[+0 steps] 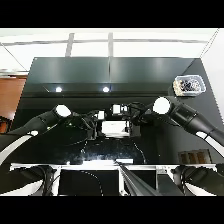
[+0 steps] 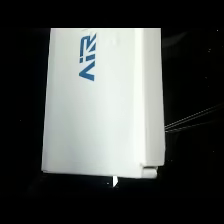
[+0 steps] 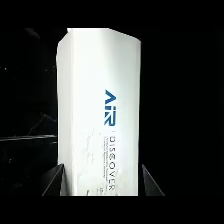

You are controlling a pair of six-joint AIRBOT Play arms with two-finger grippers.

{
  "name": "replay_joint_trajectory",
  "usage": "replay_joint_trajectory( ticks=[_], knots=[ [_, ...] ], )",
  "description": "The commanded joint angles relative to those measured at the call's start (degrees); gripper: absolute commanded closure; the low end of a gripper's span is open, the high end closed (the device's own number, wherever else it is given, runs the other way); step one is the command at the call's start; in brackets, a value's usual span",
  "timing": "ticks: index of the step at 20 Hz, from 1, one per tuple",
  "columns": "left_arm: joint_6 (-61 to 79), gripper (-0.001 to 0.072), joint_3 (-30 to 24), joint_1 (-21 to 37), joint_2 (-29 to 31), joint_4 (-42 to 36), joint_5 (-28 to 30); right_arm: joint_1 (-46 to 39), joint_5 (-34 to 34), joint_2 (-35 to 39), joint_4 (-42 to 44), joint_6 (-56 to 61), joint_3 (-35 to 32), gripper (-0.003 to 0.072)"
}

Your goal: Fold the box and place the chain.

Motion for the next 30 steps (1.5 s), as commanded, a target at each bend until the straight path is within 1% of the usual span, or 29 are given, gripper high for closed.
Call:
replay_joint_trajectory(
  ticks=[1, 7, 8, 17, 22, 30],
  knots=[
    [0.0, 0.0246, 0.0, 0.0, 0.0, 0.0, -0.1, -0.2, 0.0, 0.4, 0.2, 1.1, 0.1, 0.0144],
    [0.0, 0.0246, 0.0, 0.0, 0.0, 0.0, -0.1, -0.2, 2.2, 0.4, 1.0, 2.8, 0.0, 0.0144],
    [0.0, 0.0246, 0.0, 0.0, 0.0, 0.0, -0.1, -0.2, 2.2, 0.4, 1.0, 2.9, 0.0, 0.0196],
    [0.0, 0.0246, 0.0, 0.0, 0.0, 0.0, -0.1, -0.2, 1.9, 0.2, 1.0, 3.7, 0.0, 0.0201],
    [0.0, 0.0246, 0.0, 0.0, 0.0, 0.0, -0.1, -0.2, -0.2, 0.2, 1.0, 4.5, 0.0, 0.0202],
    [0.0, 0.0246, 0.0, 0.0, 0.0, 0.0, -0.1, -0.2, 0.5, 0.2, 1.0, 4.8, 0.0, 0.0202]
  ],
)
